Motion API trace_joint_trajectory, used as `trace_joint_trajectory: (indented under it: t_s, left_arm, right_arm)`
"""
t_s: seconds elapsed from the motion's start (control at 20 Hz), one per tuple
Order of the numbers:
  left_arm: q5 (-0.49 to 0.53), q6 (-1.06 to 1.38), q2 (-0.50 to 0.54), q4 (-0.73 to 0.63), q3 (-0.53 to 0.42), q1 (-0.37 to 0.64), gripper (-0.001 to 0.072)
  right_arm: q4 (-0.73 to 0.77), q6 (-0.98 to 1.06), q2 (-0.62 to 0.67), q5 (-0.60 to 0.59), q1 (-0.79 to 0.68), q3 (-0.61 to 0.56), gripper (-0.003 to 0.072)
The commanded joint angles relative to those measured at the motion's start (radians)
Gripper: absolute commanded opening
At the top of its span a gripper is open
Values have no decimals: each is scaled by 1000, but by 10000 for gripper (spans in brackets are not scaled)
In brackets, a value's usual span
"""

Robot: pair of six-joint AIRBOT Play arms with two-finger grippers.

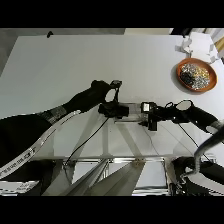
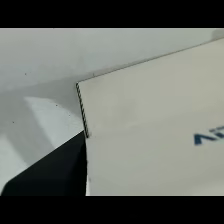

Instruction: Fold the box and place the chain.

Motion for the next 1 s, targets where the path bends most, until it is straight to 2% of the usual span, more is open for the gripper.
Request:
trace_joint_trajectory:
  t_s: [0.0,0.3,0.35,0.4,0.45,0.55,0.75,0.8,0.85,0.9,0.95]
  left_arm:
    - [-31,-141,-43,68,24,-27,249]
    - [10,-248,-57,76,24,-28,247]
    - [8,-252,-57,76,24,-28,220]
    - [5,-251,-57,76,24,-28,128]
    - [0,-251,-57,76,24,-28,76]
    - [-7,-251,-57,76,24,-28,2]
    - [-23,-251,-57,84,24,-28,3]
    - [-27,-249,-57,84,24,-28,34]
    - [-32,-244,-56,87,24,-27,112]
    - [-36,-239,-57,89,24,-26,160]
    - [-43,-239,-57,96,24,-26,158]
  right_arm:
    - [0,0,0,0,0,0,471]
    - [0,0,0,0,0,0,471]
    - [0,0,0,0,0,0,471]
    - [0,0,0,0,0,0,471]
    - [0,0,0,0,0,0,471]
    - [0,0,0,0,0,0,471]
    - [0,0,0,0,0,0,471]
    - [0,0,0,0,0,0,471]
    - [0,0,0,0,0,0,471]
    - [0,0,0,0,0,0,471]
    - [0,0,0,0,0,0,471]
